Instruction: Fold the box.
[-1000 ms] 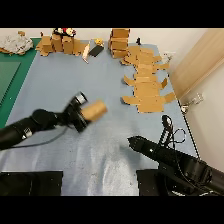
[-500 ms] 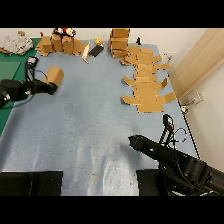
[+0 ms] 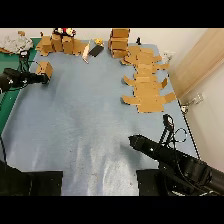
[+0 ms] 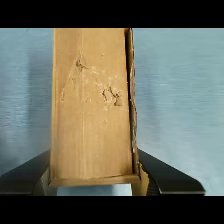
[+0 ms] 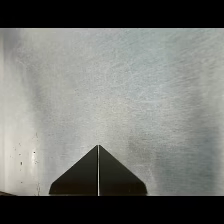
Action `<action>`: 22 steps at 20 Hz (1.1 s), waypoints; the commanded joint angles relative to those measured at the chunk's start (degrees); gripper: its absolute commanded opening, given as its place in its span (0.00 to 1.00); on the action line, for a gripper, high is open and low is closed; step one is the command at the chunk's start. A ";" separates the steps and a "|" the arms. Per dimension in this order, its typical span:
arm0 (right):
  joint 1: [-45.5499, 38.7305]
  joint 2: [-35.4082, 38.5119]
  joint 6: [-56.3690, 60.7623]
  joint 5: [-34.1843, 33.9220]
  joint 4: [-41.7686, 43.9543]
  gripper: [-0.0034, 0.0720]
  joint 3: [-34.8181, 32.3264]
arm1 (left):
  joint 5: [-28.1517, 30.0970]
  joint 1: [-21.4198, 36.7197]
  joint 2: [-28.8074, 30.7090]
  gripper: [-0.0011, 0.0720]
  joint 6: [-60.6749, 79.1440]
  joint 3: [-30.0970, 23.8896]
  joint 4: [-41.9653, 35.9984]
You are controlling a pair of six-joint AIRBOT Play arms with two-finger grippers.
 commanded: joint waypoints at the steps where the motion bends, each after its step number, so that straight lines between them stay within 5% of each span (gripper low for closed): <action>1: -0.02 0.02 0.33 0.02 0.00 0.05 0.07 | -0.39 0.17 -5.18 0.50 -7.39 5.66 10.49; 2: -0.02 0.02 0.52 0.02 0.00 0.05 0.07 | -0.42 0.17 -5.49 0.57 -7.39 6.01 11.98; 4: -0.02 0.02 0.52 0.02 -0.02 0.05 0.07 | 0.74 0.24 -5.49 0.95 -7.39 6.03 14.32; 7: -0.02 0.00 0.52 0.00 -0.09 0.05 0.07 | 0.11 0.20 -5.27 0.97 -8.02 6.95 13.86; 10: -0.02 0.02 0.50 0.00 -0.24 0.06 0.07 | -8.98 0.26 -4.52 0.97 -8.22 9.60 13.81; 12: -0.02 0.02 0.50 0.00 -0.26 0.16 0.07 | -13.73 0.74 -2.86 0.97 -8.33 10.43 13.81; 22: -0.02 0.00 0.42 0.00 -0.26 0.19 0.04 | -28.79 2.01 14.58 0.95 -11.47 10.62 20.55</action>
